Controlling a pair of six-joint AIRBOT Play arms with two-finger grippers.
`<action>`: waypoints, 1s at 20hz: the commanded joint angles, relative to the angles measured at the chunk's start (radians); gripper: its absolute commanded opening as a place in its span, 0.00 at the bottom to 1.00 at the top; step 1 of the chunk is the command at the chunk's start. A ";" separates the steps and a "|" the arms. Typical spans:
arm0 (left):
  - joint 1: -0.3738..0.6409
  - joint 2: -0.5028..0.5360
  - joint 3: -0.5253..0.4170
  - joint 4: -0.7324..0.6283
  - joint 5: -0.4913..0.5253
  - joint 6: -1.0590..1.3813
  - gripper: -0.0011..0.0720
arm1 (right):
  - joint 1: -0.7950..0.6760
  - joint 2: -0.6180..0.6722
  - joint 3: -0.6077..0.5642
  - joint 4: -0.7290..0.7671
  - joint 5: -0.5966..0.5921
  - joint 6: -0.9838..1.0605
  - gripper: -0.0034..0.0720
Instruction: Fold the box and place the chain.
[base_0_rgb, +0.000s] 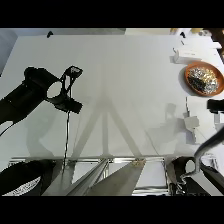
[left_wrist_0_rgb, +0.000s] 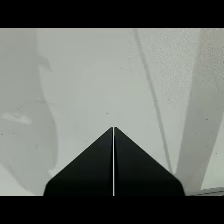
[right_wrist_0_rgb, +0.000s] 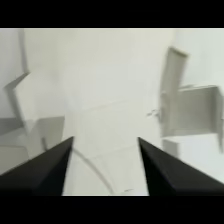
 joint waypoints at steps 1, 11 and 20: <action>0.000 0.001 0.000 0.000 0.000 0.000 0.03 | -0.175 -0.031 0.088 -0.070 -0.080 -0.042 0.79; 0.000 0.001 0.000 0.000 0.000 0.000 0.03 | -0.248 -0.315 0.088 -0.262 -0.026 -0.072 0.72; 0.000 0.001 0.000 0.000 0.000 0.000 0.03 | -0.241 -0.380 0.088 -0.245 -0.014 -0.108 0.06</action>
